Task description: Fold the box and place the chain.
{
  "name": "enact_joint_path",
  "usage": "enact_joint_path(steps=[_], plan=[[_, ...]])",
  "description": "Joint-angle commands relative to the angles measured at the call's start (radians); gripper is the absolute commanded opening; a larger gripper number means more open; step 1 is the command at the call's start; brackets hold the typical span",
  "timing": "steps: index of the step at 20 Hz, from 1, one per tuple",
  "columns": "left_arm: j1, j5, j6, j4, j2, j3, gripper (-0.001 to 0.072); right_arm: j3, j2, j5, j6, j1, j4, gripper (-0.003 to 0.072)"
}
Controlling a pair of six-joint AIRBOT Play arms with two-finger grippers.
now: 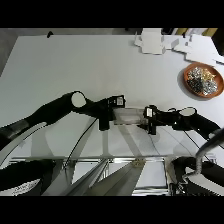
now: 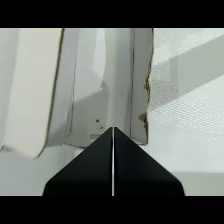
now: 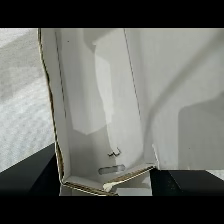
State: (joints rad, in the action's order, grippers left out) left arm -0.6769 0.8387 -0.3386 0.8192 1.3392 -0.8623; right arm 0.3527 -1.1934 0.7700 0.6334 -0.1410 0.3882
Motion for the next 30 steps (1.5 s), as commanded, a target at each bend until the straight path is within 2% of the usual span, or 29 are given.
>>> enact_joint_path(steps=[1, 5, 8, 11, 17, 23, 29, 30], plan=[[0.034, 0.032, -0.32, 0.15, -0.098, 0.0, 0.0006, 0.0, 0.001, 0.0, 0.0, 0.0, 0.0, 0.0413], [0.134, 0.117, -0.897, 0.361, -0.131, 0.003, 0.0006, 0.0, 0.001, 0.0, 0.0, 0.0, 0.0, 0.0413], [0.179, 0.073, -1.064, 0.338, -0.129, 0.073, 0.001, 0.0, 0.001, 0.0, 0.0, 0.0, 0.0, 0.0413], [0.183, 0.026, -1.079, 0.268, -0.087, 0.142, 0.0009, 0.0, 0.001, 0.0, 0.0, 0.0, 0.0, 0.0413], [0.163, 0.01, -1.072, 0.093, 0.005, 0.145, 0.0007, 0.0, 0.001, 0.0, 0.0, 0.0, 0.0, 0.0413], [0.132, -0.021, -1.072, -0.012, 0.01, 0.145, 0.0007, 0.0, 0.001, 0.0, 0.0, 0.0, 0.0, 0.0413], [0.1, -0.013, -1.076, -0.025, -0.012, 0.103, 0.0017, 0.0, 0.001, 0.0, 0.0, 0.0, 0.0, 0.0413], [0.095, -0.012, -1.076, -0.026, -0.019, 0.095, 0.0057, 0.0, 0.001, 0.0, 0.0, 0.0, 0.0, 0.0413]])
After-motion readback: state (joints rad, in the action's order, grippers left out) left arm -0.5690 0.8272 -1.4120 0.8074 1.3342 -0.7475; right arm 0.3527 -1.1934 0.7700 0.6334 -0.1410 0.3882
